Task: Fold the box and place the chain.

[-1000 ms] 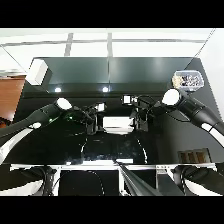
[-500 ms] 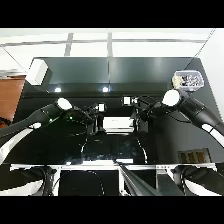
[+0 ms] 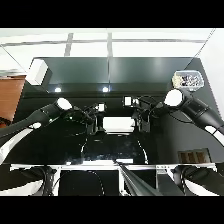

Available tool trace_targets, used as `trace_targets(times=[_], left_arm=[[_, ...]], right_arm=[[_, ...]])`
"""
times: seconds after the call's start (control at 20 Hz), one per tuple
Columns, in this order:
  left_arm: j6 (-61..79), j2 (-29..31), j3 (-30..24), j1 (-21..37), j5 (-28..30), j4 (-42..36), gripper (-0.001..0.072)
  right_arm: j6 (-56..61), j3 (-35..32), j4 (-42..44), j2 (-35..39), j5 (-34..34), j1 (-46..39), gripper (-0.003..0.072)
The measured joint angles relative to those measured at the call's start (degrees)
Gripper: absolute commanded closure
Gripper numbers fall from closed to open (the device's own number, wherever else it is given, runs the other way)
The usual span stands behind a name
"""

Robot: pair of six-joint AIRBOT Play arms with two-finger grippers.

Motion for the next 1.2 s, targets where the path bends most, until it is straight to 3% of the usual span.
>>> trace_targets(times=[0.5, 0.55, 0.6, 0.65, 1.2], left_arm=[[0.0, 0.0, 0.0, 0.0, 0.0, 0.0, 0.0310], [0.0, 0.0, 0.0, 0.0, 0.0, 0.0, 0.0310], [0.0, 0.0, 0.0, 0.0, 0.0, 0.0, 0.0310], [0.0, 0.0, 0.0, 0.0, 0.0, 0.0, 0.0310], [0.2, 0.0, 0.0, 0.0, 0.0, 0.0, 0.0310]], right_arm=[[-0.7, 0.0, 2.3, 0.4, -4.3, 2.5, 0.0304], [-0.8, 0.0, 2.2, 0.3, -4.7, 2.8, 0.0335], [-0.8, 0.0, 2.0, 0.2, -5.0, 2.9, 0.0445], [-0.8, 0.0, 1.8, 0.1, -5.1, 3.1, 0.0455], [-0.2, 0.0, 0.4, -0.2, -4.1, 3.3, 0.0456]])
